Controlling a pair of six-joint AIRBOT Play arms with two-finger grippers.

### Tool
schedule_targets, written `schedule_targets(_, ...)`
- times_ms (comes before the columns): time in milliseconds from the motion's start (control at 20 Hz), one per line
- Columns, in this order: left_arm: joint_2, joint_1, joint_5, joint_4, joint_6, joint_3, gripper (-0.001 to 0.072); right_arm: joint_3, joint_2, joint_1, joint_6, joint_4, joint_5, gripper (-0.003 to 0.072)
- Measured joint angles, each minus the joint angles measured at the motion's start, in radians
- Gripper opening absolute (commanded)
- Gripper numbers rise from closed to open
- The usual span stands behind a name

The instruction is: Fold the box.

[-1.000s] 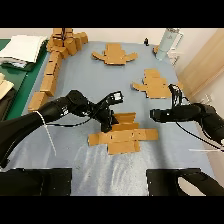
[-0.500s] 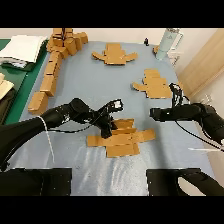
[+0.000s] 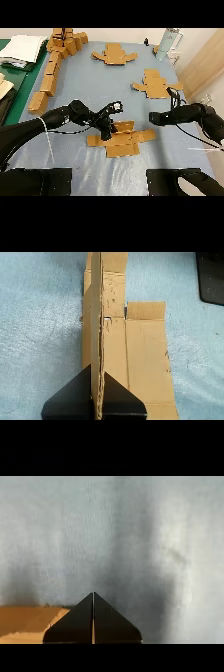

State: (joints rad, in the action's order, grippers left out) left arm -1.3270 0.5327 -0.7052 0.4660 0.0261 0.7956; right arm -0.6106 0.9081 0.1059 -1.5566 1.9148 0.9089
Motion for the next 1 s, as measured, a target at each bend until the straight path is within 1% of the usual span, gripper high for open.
schedule_targets(100, 0.0, -0.002, 0.0, 0.0, 0.0, 0.0, 0.0014, 0.027, 0.001, 0.0, -0.009, 0.012, 0.047, 0.0002)
schedule_targets(200, 0.0, -0.003, 0.0, 0.0, 0.0, 0.0, 0.0014, 0.07, 0.002, 0.0, -0.019, 0.025, 0.07, 0.0002)
schedule_targets(450, 0.0, -0.004, 0.0, 0.001, 0.0, 0.0, 0.0014, 0.151, 0.003, 0.0, -0.03, 0.037, 0.068, 0.0002)
schedule_targets(1000, 0.006, -0.004, 0.0, 0.004, 0.0, 0.001, 0.0014, 0.173, -0.001, 0.0, -0.043, 0.059, 0.051, 0.0002)
